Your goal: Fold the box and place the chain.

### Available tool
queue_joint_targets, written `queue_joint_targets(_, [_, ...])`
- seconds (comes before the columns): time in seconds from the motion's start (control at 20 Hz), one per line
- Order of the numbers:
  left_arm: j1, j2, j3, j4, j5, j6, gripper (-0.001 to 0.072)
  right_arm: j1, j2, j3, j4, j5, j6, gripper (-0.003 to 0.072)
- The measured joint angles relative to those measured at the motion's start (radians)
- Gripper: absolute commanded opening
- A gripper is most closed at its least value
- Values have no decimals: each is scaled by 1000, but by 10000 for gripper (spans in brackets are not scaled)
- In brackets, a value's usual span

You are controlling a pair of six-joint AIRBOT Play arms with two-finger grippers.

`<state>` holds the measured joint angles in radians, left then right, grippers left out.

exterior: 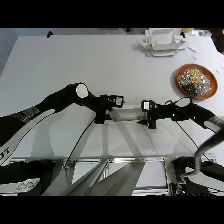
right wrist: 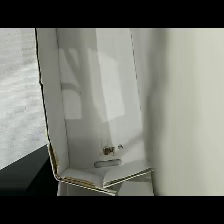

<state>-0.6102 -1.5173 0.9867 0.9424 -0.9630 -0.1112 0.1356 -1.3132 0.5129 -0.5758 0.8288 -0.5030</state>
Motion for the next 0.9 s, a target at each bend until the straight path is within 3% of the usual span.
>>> queue_joint_targets(0.25, [30, 39, -2, 43, -55, -21, 355, 0, 0, 0, -1, 3, -2, 413])
queue_joint_targets(0.9, [77, 103, -44, 133, -80, 8, 356, -1, 0, 0, 0, -3, 1, 413])
